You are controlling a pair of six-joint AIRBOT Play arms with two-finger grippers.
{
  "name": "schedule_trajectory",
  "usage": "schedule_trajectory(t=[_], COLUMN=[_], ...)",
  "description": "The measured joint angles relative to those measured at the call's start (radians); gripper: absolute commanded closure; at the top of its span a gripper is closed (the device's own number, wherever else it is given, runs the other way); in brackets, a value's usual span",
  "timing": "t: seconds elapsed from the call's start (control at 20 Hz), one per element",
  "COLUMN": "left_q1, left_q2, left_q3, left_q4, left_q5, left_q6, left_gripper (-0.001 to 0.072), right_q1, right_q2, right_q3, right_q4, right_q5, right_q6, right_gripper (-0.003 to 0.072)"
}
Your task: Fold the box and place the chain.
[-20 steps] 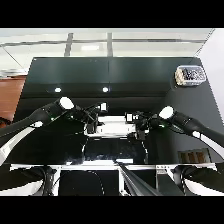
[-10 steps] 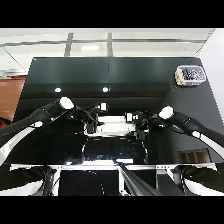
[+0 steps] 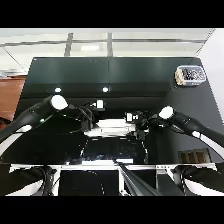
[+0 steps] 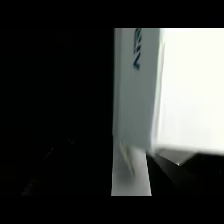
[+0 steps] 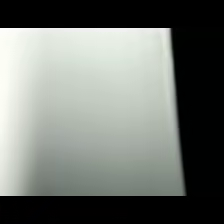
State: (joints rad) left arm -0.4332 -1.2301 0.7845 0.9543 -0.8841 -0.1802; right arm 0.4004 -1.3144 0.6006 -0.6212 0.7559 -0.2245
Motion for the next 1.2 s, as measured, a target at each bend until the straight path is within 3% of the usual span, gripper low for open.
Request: schedule_trajectory(t=[0.1,0.2,0.4,0.55,0.65,0.8,1.0,1.2], left_q1=[0.016,0.031,0.039,0.013,-0.019,-0.079,-0.105,-0.105], left_q2=[0.09,0.172,0.274,0.298,0.303,0.278,0.226,0.125], left_q3=[0.001,0.001,-0.014,-0.083,-0.151,-0.233,-0.249,-0.203], left_q4=[0.081,0.133,0.133,-0.031,-0.165,-0.322,-0.402,-0.386], left_q5=[-0.062,-0.125,-0.252,-0.26,-0.171,0.044,0.274,0.381], left_q6=[-0.098,-0.216,-0.455,-0.604,-0.658,-0.672,-0.675,-0.721], left_gripper=[0.012,0.0679,0.0682,0.0683,0.0684,0.0683,0.0684,0.0684], right_q1=[0.0,0.0,0.0,0.0,0.0,0.0,0.0,0.0], right_q2=[0.0,0.0,0.0,0.0,0.0,0.0,0.0,0.0], right_q3=[0.0,0.0,0.0,0.0,0.0,0.0,0.0,0.0], right_q4=[-0.001,-0.002,-0.002,-0.002,-0.002,-0.002,-0.001,0.0], right_q5=[0.001,0.002,0.004,0.005,0.005,0.005,0.003,0.003], right_q6=[0.0,0.0,0.0,-0.001,-0.001,-0.001,-0.001,-0.001], right_gripper=[0.0551,0.0551,0.0551,0.0551,0.0551,0.055,0.0551,0.0551])
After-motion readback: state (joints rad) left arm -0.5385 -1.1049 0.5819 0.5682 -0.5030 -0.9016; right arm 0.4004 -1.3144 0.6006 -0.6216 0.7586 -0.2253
